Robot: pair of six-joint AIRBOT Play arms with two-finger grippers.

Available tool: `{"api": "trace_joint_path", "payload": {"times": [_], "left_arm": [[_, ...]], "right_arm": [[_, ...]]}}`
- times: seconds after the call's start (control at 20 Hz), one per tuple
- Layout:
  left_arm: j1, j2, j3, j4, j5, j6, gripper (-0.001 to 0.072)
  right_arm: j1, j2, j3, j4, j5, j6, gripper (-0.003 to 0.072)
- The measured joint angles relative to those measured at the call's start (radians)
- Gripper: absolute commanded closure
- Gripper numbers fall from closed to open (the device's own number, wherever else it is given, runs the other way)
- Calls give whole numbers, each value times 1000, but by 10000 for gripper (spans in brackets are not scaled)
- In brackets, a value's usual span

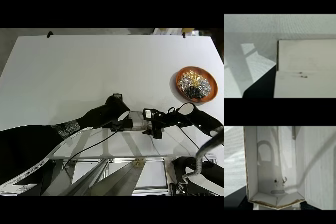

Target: Fold the box and place the chain.

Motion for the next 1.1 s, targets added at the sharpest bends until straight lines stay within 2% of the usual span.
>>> {"api": "trace_joint_path", "payload": {"times": [0.1,0.15,0.25,0.3,0.8,0.9,0.95,1.1], "left_arm": [[-2,-2,0,-1,1,-1,689],[-4,-3,0,-1,3,-2,645],[-6,-4,0,-1,9,-4,503],[-6,-4,0,0,6,-4,492],[2,36,-1,9,9,2,515],[2,36,-1,14,8,2,654],[1,36,-1,19,1,3,688],[-3,35,-1,22,3,1,706]], "right_arm": [[0,0,0,0,0,0,371],[0,0,0,0,0,0,371],[0,0,0,0,0,0,371],[0,0,0,0,0,0,371],[0,0,0,0,0,0,371],[0,0,0,0,0,0,371],[0,0,0,0,0,0,371],[0,0,0,0,0,0,371]]}}
